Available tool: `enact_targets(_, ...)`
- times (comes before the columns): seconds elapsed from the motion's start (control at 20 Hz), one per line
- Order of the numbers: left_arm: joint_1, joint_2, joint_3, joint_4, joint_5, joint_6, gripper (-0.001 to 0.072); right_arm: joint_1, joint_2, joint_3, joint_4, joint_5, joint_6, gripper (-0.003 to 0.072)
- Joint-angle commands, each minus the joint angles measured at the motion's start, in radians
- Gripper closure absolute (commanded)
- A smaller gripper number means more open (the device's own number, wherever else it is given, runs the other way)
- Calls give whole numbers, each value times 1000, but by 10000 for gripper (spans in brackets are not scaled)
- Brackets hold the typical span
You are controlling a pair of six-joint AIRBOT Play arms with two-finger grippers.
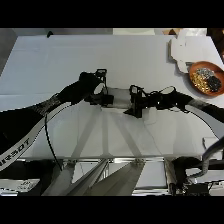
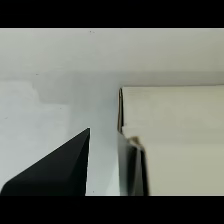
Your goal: Fold the box and place the chain.
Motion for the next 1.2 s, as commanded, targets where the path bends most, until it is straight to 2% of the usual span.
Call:
enact_targets(0.0, -13, -14, 3, 23, -10, -72, 386, 0, 1, 0, 0, 0, 0, 230)
enact_targets(0.35, -27, -32, 6, 6, -5, -159, 388, 0, 1, 0, 0, 0, 0, 230)
enact_targets(0.4, -27, -33, 6, 6, -3, -159, 427, 0, 1, 0, 0, 0, 0, 230)
enact_targets(0.5, -27, -33, 6, 6, 12, -158, 627, 0, 1, 0, 0, 0, 0, 230)
enact_targets(0.55, -27, -33, 6, 6, 15, -158, 700, 0, 1, 0, 0, 0, 0, 230)
enact_targets(0.8, -27, -32, 6, 6, 14, -158, 696, 0, 1, 0, 0, 0, 0, 230)
enact_targets(0.85, -27, -31, 6, 6, 14, -158, 668, 0, 1, 0, 0, 0, 0, 230)
enact_targets(0.95, -24, -23, 6, 5, 12, -158, 467, 0, 1, 0, 0, 0, 0, 230)
enact_targets(1.05, -5, 0, 6, -30, -6, -158, 320, 0, 1, 0, 0, 0, 0, 230)
enact_targets(1.1, 13, 16, 6, -72, -11, -158, 270, 0, 1, 0, 0, 0, 0, 230)
enact_targets(1.15, 29, 34, 6, -108, -8, -154, 265, 0, 1, 0, 0, 0, 0, 230)
